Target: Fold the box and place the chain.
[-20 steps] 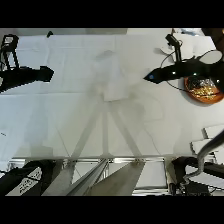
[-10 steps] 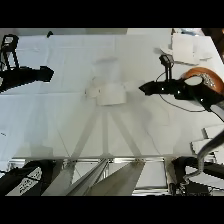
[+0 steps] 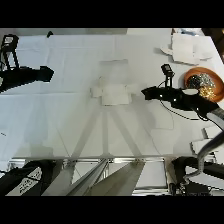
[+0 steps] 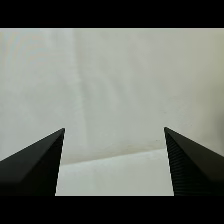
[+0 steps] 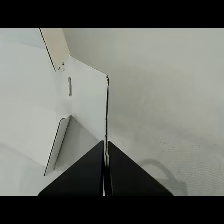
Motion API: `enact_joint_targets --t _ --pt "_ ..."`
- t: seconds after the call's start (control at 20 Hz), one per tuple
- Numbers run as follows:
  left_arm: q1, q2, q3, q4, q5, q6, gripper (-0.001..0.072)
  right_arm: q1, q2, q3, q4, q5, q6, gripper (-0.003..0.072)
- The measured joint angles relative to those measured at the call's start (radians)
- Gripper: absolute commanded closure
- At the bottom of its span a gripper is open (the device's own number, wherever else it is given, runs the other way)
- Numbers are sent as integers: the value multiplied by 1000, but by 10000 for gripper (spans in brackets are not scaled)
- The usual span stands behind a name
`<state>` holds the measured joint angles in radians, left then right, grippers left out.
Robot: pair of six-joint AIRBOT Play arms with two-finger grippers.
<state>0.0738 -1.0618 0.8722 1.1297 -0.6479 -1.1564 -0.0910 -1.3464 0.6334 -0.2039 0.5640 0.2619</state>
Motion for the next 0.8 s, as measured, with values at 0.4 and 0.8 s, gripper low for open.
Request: enact_joint_targets --t 0.4,0.8 --pt "0 0 0 0 0 0 7 21 0 -31 26 -27 -22 676" --pt "0 0 0 0 0 0 7 22 0 -33 28 -27 -24 676"
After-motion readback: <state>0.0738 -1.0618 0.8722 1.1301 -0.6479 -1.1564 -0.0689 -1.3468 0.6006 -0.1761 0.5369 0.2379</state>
